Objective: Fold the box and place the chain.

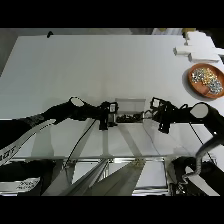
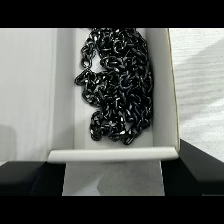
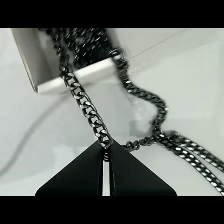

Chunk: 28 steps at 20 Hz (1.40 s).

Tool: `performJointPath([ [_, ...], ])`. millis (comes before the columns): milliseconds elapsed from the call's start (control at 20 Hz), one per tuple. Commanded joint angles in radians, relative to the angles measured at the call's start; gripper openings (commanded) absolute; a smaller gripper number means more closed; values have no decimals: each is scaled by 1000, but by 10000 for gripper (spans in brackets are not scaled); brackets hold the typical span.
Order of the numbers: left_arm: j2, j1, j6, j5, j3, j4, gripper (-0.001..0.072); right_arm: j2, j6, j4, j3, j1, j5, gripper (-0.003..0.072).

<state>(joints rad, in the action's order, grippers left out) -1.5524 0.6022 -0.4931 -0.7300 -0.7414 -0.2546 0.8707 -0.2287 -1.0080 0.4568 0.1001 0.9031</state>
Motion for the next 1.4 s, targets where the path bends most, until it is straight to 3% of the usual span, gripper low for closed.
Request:
performJointPath([
  [0, 0, 0, 0, 0, 0, 0, 72, -171, -149, 108, 16, -2, 51, 18],
  [250, 0, 0, 0, 0, 0, 0, 72, -196, -57, 594, 24, 14, 95, 18],
  [450, 0, 0, 0, 0, 0, 0, 72, -131, 55, 723, 24, 143, 39, 18],
  [700, 0, 0, 0, 0, 0, 0, 72, 4, 112, 726, 24, 307, -144, 18],
  [950, 0, 0, 0, 0, 0, 0, 72, 97, 115, 723, 24, 322, -245, 21],
  [1000, 0, 0, 0, 0, 0, 0, 72, 98, 115, 718, 24, 322, -240, 66],
  [1100, 0, 0, 0, 0, 0, 0, 72, 93, 115, 703, 42, 305, -203, 307],
  [1350, 0, 0, 0, 0, 0, 0, 72, 21, 103, 437, 163, 17, 108, 290],
])
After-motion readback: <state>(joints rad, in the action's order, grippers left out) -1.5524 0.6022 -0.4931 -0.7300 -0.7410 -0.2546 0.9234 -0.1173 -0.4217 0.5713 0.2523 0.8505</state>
